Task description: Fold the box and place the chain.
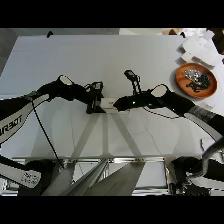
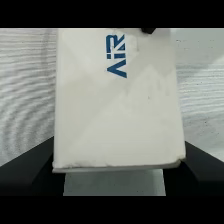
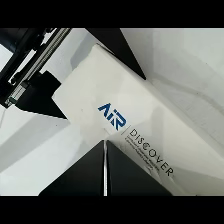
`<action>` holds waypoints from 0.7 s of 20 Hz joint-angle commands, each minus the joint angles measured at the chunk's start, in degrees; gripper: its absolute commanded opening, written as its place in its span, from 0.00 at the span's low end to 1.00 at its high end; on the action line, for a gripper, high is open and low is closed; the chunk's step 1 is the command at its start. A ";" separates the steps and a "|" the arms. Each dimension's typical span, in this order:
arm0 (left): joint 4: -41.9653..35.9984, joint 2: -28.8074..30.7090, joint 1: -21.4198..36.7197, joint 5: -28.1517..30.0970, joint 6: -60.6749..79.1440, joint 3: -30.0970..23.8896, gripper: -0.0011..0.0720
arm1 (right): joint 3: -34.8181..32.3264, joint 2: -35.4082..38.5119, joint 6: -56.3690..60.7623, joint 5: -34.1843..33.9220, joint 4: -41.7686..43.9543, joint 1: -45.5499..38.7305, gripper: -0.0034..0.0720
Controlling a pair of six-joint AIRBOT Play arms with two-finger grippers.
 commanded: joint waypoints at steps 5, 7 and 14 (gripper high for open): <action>-0.09 0.04 0.02 0.00 -0.09 0.02 0.30 | -0.07 0.63 -0.59 -0.94 -0.76 -0.02 0.06; -0.09 0.04 0.02 0.02 -0.09 0.02 0.30 | -0.07 2.82 -5.49 -0.70 4.74 -0.09 0.06; -0.09 0.04 0.02 0.00 -0.09 0.02 0.30 | -2.80 5.01 -16.76 7.56 26.25 -5.92 0.06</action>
